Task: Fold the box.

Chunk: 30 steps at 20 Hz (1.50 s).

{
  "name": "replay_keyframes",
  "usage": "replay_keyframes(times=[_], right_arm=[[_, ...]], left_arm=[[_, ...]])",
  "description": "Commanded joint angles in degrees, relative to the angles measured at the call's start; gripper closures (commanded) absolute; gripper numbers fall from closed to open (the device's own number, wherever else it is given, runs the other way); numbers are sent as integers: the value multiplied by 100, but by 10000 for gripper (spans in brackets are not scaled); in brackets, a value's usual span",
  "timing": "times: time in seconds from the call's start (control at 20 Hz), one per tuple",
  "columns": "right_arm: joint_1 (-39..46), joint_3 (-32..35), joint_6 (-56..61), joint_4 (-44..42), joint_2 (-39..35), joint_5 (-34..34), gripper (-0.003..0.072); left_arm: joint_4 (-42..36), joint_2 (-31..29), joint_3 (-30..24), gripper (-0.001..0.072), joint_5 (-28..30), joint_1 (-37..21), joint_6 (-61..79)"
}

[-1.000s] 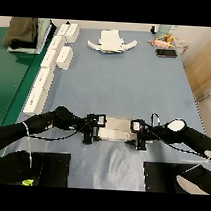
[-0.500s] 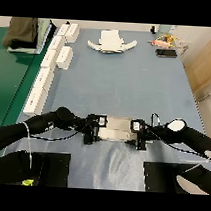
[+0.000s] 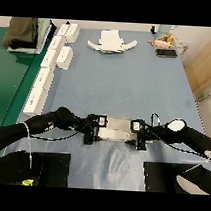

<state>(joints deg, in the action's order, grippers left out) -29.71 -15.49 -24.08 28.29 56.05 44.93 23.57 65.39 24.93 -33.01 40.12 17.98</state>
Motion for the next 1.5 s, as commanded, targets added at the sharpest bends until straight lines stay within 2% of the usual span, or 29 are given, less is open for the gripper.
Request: replay_keyframes(times=[0.0,0.35,0.4,0.45,0.85,1.05,1.25,1.45], right_arm=[[-2,-2,0,-2,-4,2,178],[-2,-2,0,-2,-4,2,178],[-2,-4,0,-4,-4,4,153],[-2,-4,0,-17,-4,7,-27],[2,-74,4,-85,-94,184,-32],[118,-98,98,640,-688,448,-33],[341,-101,1963,1873,-1692,890,-33],[339,-101,3751,2994,-2813,1019,-33]], left_arm=[[2,-2,2,115,0,4,0],[2,-2,2,115,-4,4,0],[2,-2,2,115,-4,4,0],[2,-2,2,115,-2,4,0],[2,-2,2,115,-2,4,0],[2,-2,2,115,-2,4,0],[2,-2,2,115,-2,4,0],[2,-2,2,115,-2,4,0]])
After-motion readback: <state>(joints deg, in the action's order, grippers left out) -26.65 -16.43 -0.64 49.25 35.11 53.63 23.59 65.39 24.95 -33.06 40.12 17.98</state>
